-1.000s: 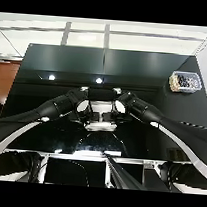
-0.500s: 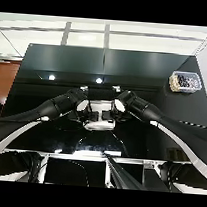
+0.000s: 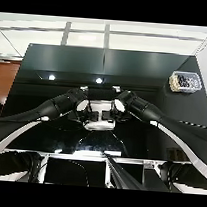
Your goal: Fold the box and place the chain.
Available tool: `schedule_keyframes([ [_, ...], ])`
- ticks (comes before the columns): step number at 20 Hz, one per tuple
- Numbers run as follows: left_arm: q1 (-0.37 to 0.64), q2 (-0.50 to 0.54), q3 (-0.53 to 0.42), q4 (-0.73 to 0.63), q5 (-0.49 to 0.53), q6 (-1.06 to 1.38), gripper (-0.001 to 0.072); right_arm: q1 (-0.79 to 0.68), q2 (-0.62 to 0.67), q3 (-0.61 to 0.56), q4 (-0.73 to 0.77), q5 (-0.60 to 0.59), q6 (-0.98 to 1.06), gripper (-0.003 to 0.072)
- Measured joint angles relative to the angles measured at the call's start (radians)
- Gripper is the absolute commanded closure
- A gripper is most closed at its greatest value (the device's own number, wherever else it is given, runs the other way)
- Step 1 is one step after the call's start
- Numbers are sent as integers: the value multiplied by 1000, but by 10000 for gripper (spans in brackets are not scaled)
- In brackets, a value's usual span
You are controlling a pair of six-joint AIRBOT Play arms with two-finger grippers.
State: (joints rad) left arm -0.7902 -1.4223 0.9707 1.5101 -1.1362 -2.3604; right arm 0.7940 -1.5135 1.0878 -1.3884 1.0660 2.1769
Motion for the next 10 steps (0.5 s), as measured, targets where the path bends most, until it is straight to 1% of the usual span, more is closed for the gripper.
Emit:
schedule_keyframes([
  [1,0,0,0,0,0,0,681,0,-1,0,0,0,0,350],
  [2,0,0,0,0,0,0,681,0,-4,0,0,0,0,394],
  [3,0,0,0,0,1,0,681,0,-7,0,0,1,0,589],
  [4,0,0,0,0,2,-1,681,0,-11,0,2,1,0,660],
  [5,0,0,0,-8,2,-5,681,1,-14,1,5,0,8,670],
  [8,0,0,0,-6,2,-3,681,3,-18,2,3,-3,4,667],
  [9,0,0,0,-5,2,-3,681,3,-18,1,3,-4,3,560],
  [10,0,0,0,1,5,1,681,4,-20,1,0,-8,-3,385],
])
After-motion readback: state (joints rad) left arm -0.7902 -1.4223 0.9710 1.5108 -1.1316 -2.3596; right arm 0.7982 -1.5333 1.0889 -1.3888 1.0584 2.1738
